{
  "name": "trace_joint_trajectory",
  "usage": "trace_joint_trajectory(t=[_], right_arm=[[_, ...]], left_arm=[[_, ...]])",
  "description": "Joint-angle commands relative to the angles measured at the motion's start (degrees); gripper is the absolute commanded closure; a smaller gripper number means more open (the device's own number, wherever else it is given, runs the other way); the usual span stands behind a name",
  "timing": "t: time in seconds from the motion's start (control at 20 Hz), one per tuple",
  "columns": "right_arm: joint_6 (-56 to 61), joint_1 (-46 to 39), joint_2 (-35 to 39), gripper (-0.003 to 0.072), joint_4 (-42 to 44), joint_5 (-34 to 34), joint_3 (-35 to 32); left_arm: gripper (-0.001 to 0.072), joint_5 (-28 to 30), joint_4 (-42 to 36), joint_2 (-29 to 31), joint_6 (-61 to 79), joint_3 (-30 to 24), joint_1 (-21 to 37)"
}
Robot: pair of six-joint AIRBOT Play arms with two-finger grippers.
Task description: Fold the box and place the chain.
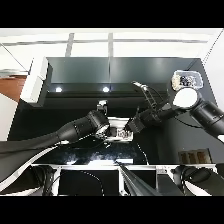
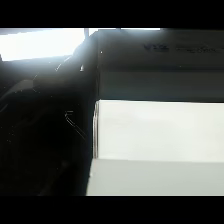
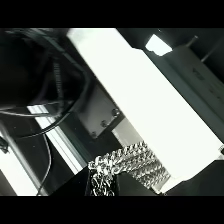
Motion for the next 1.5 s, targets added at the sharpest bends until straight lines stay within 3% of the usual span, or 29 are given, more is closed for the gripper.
trace_joint_trajectory(t=[0.0,0.1,0.15,0.25,0.3,0.55,0.85,1.25,1.3,1.35,1.4,1.45], right_arm=[[0.11,1.05,-1.18,0.0645,-1.01,-3.02,-1.09],[0.20,1.20,-1.18,0.0645,-1.70,-3.52,-1.09],[0.28,1.20,-1.18,0.0590,-1.70,-3.50,-1.09],[1.20,1.07,-1.16,0.0260,-2.38,-3.28,-1.03],[1.55,0.28,-1.09,0.0184,-3.02,-1.68,-0.72],[-0.76,-11.17,2.86,0.0185,-3.37,11.15,3.34],[-1.46,-23.23,7.69,0.0185,-13.84,7.02,3.13],[-1.29,-23.21,7.69,0.0184,-13.03,4.94,0.66],[-1.29,-23.21,7.69,0.0184,-13.03,4.90,0.07],[-1.27,-23.21,7.69,0.0185,-13.00,4.85,-0.35],[-1.27,-23.21,7.69,0.0184,-13.00,4.72,-0.59],[-1.27,-23.21,7.69,0.0184,-13.03,4.50,-0.61]], left_arm=[[0.0682,0.13,0.04,-0.02,0.02,-0.04,-0.02],[0.0682,0.17,0.00,-0.02,0.13,-0.04,-0.02],[0.0681,-0.17,-0.24,-0.02,0.35,-0.04,-0.02],[0.0681,1.18,-1.77,-0.04,0.33,-0.04,0.02],[0.0681,1.77,-2.82,-0.04,0.35,-0.04,0.02],[0.0681,1.51,-2.47,-0.17,1.51,-0.04,0.02],[0.0681,1.38,-2.54,-1.68,1.73,-0.04,0.07],[0.0675,-0.70,-3.02,-1.60,-0.44,0.09,0.92],[0.0591,-1.55,-3.17,-1.53,-0.44,0.44,0.92],[0.0409,-2.56,-2.71,-1.31,-0.44,1.01,0.90],[0.0278,-3.23,-2.19,-0.90,-0.39,1.81,0.92],[0.0278,-3.52,-1.42,-0.31,-0.15,2.67,0.92]])
